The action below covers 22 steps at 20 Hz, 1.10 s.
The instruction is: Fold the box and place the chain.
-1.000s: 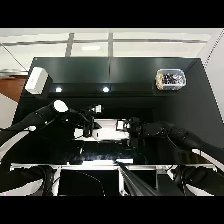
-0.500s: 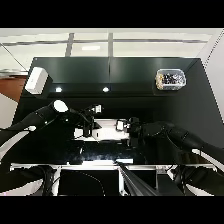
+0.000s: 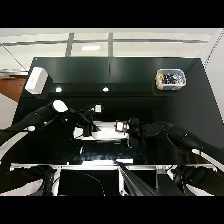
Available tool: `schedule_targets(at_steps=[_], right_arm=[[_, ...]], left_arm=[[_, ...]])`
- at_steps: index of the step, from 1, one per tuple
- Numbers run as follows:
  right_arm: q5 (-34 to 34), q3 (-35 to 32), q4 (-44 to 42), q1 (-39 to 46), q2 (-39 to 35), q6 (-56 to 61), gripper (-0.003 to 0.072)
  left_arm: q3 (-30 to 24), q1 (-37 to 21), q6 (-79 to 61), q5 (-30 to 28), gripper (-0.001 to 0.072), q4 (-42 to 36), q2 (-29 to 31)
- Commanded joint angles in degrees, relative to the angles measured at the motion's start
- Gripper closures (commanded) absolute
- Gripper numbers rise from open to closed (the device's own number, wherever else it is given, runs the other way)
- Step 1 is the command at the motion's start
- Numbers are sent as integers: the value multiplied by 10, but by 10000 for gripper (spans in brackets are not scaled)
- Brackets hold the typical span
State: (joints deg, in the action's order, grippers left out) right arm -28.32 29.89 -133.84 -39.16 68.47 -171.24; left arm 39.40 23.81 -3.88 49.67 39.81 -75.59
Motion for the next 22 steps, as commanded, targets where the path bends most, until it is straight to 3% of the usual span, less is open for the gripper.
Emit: schedule_targets(at_steps=[1,3,4,9,10,11,12,13,17,22], right_arm=[[0,0,0,0,0,2,152],[0,0,0,0,0,2,152],[0,0,0,0,0,2,152],[0,0,0,0,0,2,152],[0,0,0,0,0,2,152],[0,0,0,0,0,2,151],[0,0,0,0,0,2,151],[0,0,0,0,0,2,152],[0,0,0,0,0,2,152],[0,0,0,0,0,2,152]], left_arm=[[0,-10,-1,5,169,3,28],[0,-27,32,5,34,4,51],[0,-40,54,9,14,7,65],[0,-131,150,143,21,23,144],[0,-149,182,176,50,29,153],[0,-165,218,214,230,38,158],[0,-178,244,252,499,45,158],[-1,-182,248,281,679,45,158],[-7,-139,252,314,679,-18,157],[-24,-65,244,233,679,-57,144]])
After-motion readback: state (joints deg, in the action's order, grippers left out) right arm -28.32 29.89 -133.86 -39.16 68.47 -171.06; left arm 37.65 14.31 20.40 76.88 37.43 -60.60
